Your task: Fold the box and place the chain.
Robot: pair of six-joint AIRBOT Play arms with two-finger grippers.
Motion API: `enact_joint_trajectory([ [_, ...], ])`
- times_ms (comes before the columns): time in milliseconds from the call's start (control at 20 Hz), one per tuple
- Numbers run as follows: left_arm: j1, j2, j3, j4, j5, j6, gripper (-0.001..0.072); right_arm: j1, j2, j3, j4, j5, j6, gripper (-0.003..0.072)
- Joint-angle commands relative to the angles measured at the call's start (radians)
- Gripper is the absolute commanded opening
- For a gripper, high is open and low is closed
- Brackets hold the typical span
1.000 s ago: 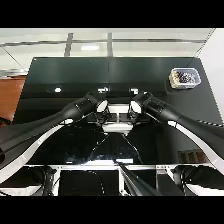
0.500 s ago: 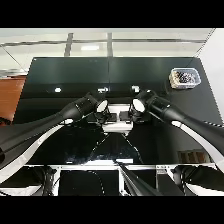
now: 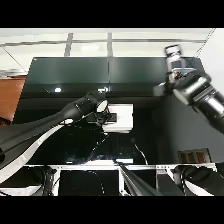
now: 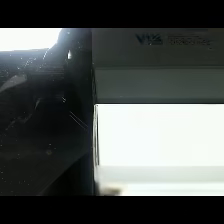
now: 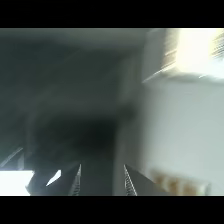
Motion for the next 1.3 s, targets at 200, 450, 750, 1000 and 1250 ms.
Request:
enact_joint_trajectory([
  [200,0.000,-0.001,0.000,0.000,0.001,0.000,0.0030,-0.566,-0.295,0.127,0.484,-0.393,0.098,0.0720],
  [450,0.000,-0.001,0.000,0.000,0.000,0.000,0.0030,-0.706,-0.609,0.520,0.785,-0.047,0.187,0.0608],
  [750,0.000,-0.001,0.000,0.000,0.000,0.000,0.0030,-0.704,-0.752,0.629,0.837,-0.082,0.243,0.0608],
  [1000,0.000,-0.001,0.000,0.000,0.001,0.000,0.0029,-0.703,-0.784,0.629,0.837,-0.080,0.248,0.0608],
  [1250,0.000,-0.001,0.000,0.000,0.001,0.000,0.0030,-0.690,-0.813,0.629,0.835,-0.077,0.238,0.0588],
])
